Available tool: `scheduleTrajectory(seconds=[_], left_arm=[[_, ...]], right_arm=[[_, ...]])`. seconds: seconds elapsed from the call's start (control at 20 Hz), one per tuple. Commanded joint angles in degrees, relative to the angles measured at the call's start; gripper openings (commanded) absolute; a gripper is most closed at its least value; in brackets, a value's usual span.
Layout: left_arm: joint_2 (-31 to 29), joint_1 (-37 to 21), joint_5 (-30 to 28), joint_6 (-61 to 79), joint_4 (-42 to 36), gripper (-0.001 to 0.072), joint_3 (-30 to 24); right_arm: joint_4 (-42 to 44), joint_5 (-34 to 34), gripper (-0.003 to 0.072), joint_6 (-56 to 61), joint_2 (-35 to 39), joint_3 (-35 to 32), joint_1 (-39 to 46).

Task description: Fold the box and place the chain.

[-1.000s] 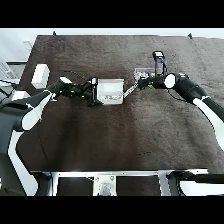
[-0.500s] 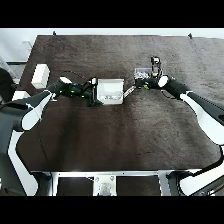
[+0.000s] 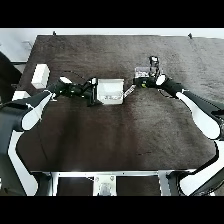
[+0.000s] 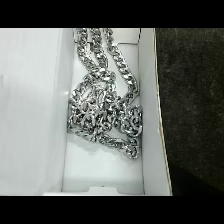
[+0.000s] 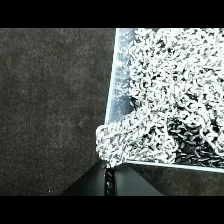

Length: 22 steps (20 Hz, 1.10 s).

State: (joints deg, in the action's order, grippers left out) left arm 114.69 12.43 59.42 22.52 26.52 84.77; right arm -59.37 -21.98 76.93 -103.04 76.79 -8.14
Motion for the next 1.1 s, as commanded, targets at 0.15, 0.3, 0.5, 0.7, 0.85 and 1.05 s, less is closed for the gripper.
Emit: scheduleTrajectory(seconds=[0.15,0.3,0.5,0.7,0.85,1.05], left_arm=[[0.0,0.02,-0.02,0.0,0.02,0.0401,0.0],[0.0,0.02,-0.02,0.0,0.02,0.0401,0.02],[0.0,0.02,0.0,0.0,0.0,0.0401,0.0],[0.0,0.02,-0.02,0.0,0.02,0.0401,0.0],[0.0,0.02,-0.02,0.0,0.02,0.0401,0.0],[0.0,0.02,0.0,0.0,0.02,0.0401,0.0]], right_arm=[[0.46,-3.91,0.0002,-0.24,3.34,0.13,-0.44],[0.46,-8.79,0.0002,-0.26,8.66,0.13,-0.46],[-0.13,-11.61,0.0001,-0.33,19.17,0.15,-1.99],[-3.87,-11.52,0.0001,-0.92,30.58,0.15,-5.75],[-4.57,-11.56,0.0001,-0.92,35.58,0.15,-8.39],[-4.76,-11.56,0.0001,-0.98,38.32,0.15,-13.03]])
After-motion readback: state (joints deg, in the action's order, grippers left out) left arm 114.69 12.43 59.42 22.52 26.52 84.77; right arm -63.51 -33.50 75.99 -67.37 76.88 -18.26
